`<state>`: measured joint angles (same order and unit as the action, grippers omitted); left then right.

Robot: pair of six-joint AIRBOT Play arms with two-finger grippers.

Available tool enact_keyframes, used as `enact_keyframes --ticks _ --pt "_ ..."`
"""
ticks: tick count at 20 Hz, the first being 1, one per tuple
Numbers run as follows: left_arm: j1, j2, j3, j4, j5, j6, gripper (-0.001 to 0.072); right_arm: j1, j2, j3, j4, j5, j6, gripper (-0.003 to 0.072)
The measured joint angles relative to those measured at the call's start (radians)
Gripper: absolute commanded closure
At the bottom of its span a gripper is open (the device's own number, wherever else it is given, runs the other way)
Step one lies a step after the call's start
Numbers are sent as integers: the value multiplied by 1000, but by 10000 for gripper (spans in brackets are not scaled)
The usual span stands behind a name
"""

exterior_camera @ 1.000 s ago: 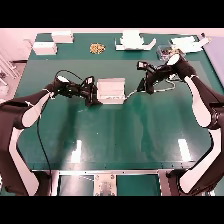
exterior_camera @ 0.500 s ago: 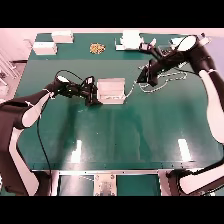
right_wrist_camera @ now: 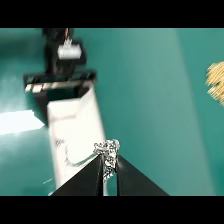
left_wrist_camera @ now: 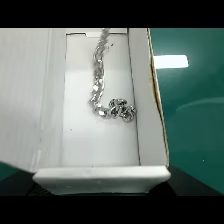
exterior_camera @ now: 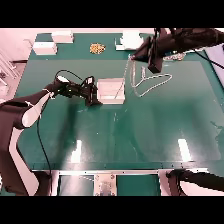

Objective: Fold the box and place the chain.

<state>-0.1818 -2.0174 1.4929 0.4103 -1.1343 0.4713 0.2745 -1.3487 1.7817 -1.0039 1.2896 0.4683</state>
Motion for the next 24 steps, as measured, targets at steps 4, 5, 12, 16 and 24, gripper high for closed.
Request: enact_keyframes --ticks 4,5,12,16,24 --pt "0 0 0 0 0 0 292 63 23 8 -1 -166 -12 685" --pt "0 0 0 0 0 0 292 73 19 9 -1 -199 -26 684" --pt "0 0 0 0 0 0 292 96 -63 10 -1 -303 -32 683" --pt "0 0 0 0 0 0 292 98 -98 -6 2 -245 25 683" --pt "0 0 0 0 0 0 292 92 -201 -190 42 -223 24 451"
